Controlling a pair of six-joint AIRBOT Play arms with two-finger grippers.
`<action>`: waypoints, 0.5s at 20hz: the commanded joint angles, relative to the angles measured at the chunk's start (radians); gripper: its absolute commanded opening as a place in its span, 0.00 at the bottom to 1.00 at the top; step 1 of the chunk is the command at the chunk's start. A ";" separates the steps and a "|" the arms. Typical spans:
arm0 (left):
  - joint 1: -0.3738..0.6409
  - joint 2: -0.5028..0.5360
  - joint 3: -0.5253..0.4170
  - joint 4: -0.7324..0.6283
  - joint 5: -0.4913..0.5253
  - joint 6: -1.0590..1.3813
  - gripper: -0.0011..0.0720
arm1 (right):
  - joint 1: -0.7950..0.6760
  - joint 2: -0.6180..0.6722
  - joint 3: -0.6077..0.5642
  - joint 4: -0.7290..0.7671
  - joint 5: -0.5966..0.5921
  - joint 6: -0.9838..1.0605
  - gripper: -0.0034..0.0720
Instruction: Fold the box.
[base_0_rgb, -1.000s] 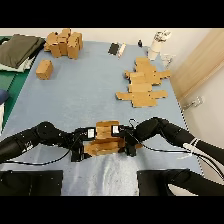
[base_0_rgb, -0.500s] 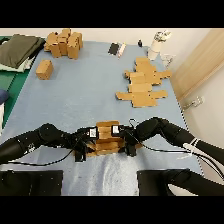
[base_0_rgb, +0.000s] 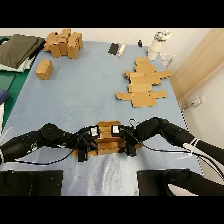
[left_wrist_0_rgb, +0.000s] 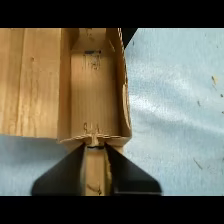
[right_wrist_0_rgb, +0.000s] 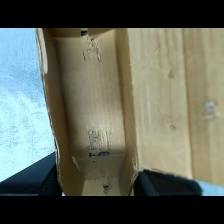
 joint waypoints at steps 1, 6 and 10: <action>-0.019 -0.007 0.000 -0.086 0.025 0.055 0.16 | 0.000 0.000 0.000 0.001 0.000 0.000 0.74; -0.024 -0.027 0.000 -0.089 0.053 0.082 0.16 | 0.000 0.000 0.000 0.001 0.000 0.000 0.74; -0.024 -0.027 0.000 -0.089 0.053 0.081 0.69 | 0.000 0.000 0.000 0.001 0.000 0.000 0.74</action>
